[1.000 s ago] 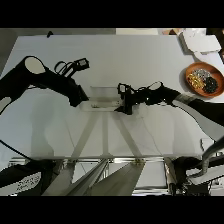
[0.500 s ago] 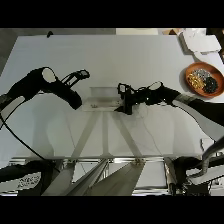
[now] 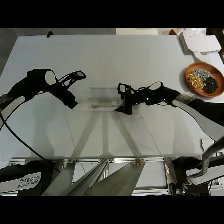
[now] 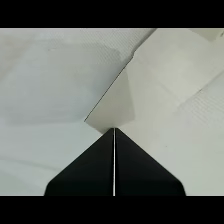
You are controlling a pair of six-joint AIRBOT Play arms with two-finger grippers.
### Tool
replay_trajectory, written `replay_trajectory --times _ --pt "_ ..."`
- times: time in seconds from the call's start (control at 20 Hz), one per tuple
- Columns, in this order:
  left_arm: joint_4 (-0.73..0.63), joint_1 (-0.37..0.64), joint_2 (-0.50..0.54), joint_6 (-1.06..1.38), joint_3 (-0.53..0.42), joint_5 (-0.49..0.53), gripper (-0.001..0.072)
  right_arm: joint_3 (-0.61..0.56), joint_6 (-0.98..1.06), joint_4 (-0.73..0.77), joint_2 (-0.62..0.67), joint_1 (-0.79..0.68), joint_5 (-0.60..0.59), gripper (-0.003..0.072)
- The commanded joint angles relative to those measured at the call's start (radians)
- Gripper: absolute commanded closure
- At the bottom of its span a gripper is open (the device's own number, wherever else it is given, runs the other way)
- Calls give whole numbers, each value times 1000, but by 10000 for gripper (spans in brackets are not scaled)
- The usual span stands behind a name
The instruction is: Fold the box and place the chain.
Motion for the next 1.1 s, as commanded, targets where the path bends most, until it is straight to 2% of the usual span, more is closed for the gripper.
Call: replay_trajectory --times 0.0,0.1,0.25,0.3,0.4,0.45,0.6,0.7,0.9,1.05 --pt "-37 1 45 131 0 1 700 1 0 0 -1 0 0 169" --pt "-185 9 100 381 0 1 701 1 0 0 -1 0 0 169" --pt "-514 42 125 767 0 -15 694 1 0 0 -1 0 0 169" --pt "-570 49 117 852 -1 -18 627 1 0 0 -1 0 0 169" --pt "-583 51 90 924 -1 -18 385 1 0 0 -1 0 0 169" --pt "-585 55 70 926 -1 -18 311 1 0 0 -1 0 0 169" --pt "-581 63 -5 961 -1 -18 194 1 0 0 -1 0 0 169" --pt "-576 63 -43 1032 -1 -18 135 1 0 0 -1 0 0 169" --pt "-569 75 -61 1094 -1 55 129 1 0 0 -1 0 0 169" --pt "-568 109 -62 1094 -1 57 129 1 0 0 -1 0 0 169"
